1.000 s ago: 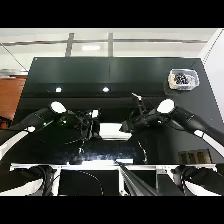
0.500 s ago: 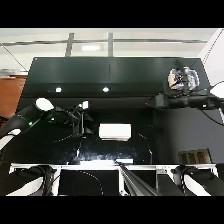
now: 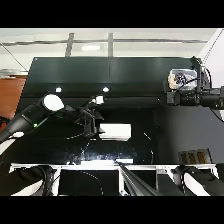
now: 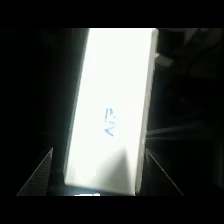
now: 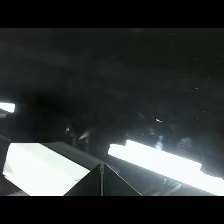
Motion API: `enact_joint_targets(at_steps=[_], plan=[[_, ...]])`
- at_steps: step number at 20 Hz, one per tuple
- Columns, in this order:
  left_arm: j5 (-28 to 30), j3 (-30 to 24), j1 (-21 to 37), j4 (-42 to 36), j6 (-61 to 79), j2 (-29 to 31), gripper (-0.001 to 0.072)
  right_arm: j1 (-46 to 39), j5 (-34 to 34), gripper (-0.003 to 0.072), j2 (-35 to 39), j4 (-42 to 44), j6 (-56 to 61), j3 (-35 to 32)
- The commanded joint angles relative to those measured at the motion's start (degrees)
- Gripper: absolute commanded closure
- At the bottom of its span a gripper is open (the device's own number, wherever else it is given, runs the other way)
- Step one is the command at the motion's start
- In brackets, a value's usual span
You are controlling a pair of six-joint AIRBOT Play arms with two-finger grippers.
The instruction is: Fold the box and place the chain.
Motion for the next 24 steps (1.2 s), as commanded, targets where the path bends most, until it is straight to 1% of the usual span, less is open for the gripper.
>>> enact_joint_targets(at_steps=[1, 5, 12, 18, 24], plan=[[7.45, 1.27, -6.08, 0.85, -0.46, -2.12, -0.0009, -0.24, 0.81, 0.0655, 0.09, -1.27, 0.00, 0.07], [7.72, 1.27, -8.24, 0.87, -0.50, -4.31, -0.0009, -0.24, 0.07, 0.0655, 0.09, -1.25, 0.02, 0.07], [6.49, 1.27, -8.31, 1.14, -0.59, -4.74, -0.0010, -0.24, -0.11, 0.0655, 0.09, -1.25, 0.02, 0.07], [6.54, 1.27, -8.87, 1.14, -0.70, -6.67, -0.0010, -0.24, -0.37, 0.0655, 0.09, -1.27, 0.02, 0.07], [6.80, 1.27, -9.97, 1.18, -0.70, -7.17, -0.0010, -0.24, -0.70, 0.0655, 0.09, -1.27, 0.04, 0.07]])
